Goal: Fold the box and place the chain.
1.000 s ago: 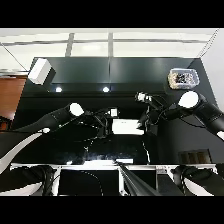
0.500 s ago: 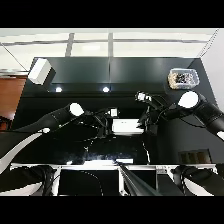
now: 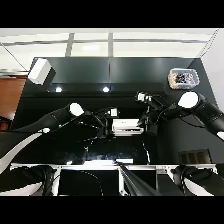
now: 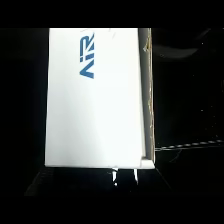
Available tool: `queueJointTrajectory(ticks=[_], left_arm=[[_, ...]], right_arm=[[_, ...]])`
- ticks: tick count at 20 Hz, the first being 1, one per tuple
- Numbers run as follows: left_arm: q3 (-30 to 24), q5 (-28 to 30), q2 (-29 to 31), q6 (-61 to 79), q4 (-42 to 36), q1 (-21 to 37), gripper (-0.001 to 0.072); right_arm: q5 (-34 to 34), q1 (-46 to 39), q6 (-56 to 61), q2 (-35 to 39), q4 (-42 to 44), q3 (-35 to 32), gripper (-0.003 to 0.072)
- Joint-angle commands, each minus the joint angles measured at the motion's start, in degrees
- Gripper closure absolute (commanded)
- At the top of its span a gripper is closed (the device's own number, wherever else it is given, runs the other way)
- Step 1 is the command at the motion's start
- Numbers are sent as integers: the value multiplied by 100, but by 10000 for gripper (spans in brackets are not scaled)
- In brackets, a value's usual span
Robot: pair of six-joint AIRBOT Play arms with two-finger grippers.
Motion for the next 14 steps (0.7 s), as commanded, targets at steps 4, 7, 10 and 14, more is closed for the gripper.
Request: queueJointTrajectory(ticks=[4, 7, 10, 14], left_arm=[[-4, 0, 2, 9, 4, -4, 345], [-4, 0, 2, 9, 4, -4, 345], [-4, 0, 2, 9, 4, -4, 345], [-4, -2, 2, 9, 4, -4, 345]], right_arm=[[92, 9, 9, 2, 2, 0, 557], [136, 151, 52, 2, -160, -2, 557], [118, 269, 90, 0, -236, 0, 555], [39, 267, 223, 0, -256, -2, 477]])
